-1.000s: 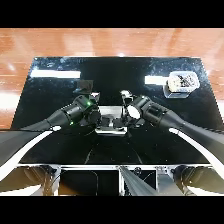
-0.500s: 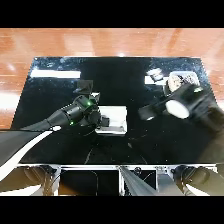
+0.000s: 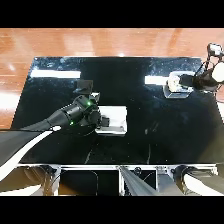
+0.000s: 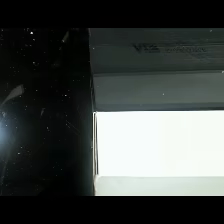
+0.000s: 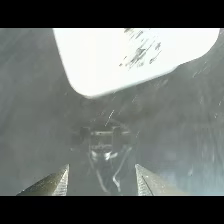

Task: Fold the box and place the chain.

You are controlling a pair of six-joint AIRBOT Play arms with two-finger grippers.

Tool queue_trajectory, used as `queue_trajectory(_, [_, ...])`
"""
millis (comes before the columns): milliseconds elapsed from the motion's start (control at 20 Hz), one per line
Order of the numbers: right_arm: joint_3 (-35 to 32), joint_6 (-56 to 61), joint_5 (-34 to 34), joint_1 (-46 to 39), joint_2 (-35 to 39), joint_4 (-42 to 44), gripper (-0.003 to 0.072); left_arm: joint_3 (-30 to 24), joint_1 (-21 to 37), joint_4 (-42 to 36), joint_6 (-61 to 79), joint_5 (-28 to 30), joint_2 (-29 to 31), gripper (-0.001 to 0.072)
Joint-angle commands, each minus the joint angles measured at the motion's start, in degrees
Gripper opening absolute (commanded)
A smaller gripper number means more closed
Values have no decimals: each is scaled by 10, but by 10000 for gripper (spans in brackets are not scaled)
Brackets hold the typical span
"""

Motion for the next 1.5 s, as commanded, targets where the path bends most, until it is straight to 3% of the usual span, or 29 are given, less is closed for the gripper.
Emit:
queue_trajectory(0, [80,-26,-28,-62,-125,37,504,0,0,-4,0,1,0,17])
queue_trajectory(200, [190,-38,-19,-62,-245,46,504,0,0,-2,0,1,0,17])
queue_trajectory(400, [253,-57,-13,-62,-306,72,504,0,0,-2,0,0,0,18])
queue_trajectory(1250, [262,-129,-39,-61,-352,125,489,0,0,-1,0,-3,0,17])
queue_trajectory(1300, [262,-135,-37,-61,-352,125,419,0,0,-1,0,-3,0,17])
queue_trajectory(1450, [262,-143,-27,-61,-352,125,78,0,0,-2,0,-3,0,17])
